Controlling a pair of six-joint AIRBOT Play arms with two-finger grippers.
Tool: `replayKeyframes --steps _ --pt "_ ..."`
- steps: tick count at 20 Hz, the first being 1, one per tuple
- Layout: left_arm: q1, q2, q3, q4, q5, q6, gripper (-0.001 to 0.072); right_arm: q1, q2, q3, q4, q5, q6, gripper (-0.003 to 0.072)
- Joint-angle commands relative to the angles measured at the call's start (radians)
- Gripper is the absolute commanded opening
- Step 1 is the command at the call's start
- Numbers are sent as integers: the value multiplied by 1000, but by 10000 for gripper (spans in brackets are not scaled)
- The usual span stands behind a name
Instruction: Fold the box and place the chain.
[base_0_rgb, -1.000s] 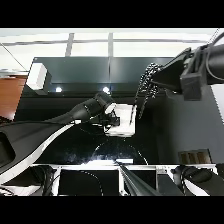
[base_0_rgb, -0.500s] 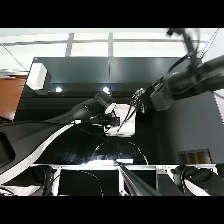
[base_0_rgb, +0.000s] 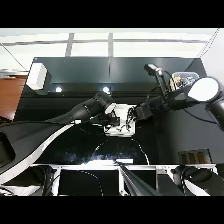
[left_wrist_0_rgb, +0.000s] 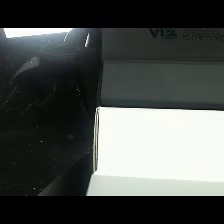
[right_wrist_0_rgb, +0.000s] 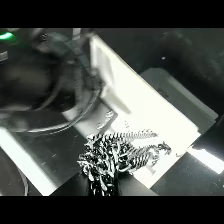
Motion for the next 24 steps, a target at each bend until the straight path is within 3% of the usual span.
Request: replayKeyframes --steps 1,2,3,6,8,12,16,17,18,19,20,24 --pt "0 0 0 -1 -1 0 26 9 -1 -105 -1 -140 0 186" --pt "0 0 0 -3 -2 0 27 5 0 -102 -21 -110 2 398" --pt "0 0 0 -3 -2 0 27 -8 4 -88 -27 -66 0 419" --pt "0 0 0 -9 1 0 27 -95 39 3 -107 53 1 418" --pt "0 0 0 -12 2 0 29 -187 88 44 -129 58 0 418" --pt "0 0 17 -24 30 -58 28 -355 154 49 -140 123 -3 418" --pt "1 0 43 -28 47 -60 31 -408 157 48 -154 147 -8 418" --pt "0 0 49 -27 42 -60 137 -408 157 48 -154 146 -8 418" --pt "0 1 61 -29 23 -56 400 -408 157 48 -154 146 -8 418" --pt "1 5 76 -25 -4 -29 593 -408 157 48 -155 146 -8 418" --pt "1 14 94 -22 -22 48 632 -408 157 48 -156 143 -8 418" --pt "16 143 98 -13 -78 381 632 -408 157 48 -164 145 -8 418"
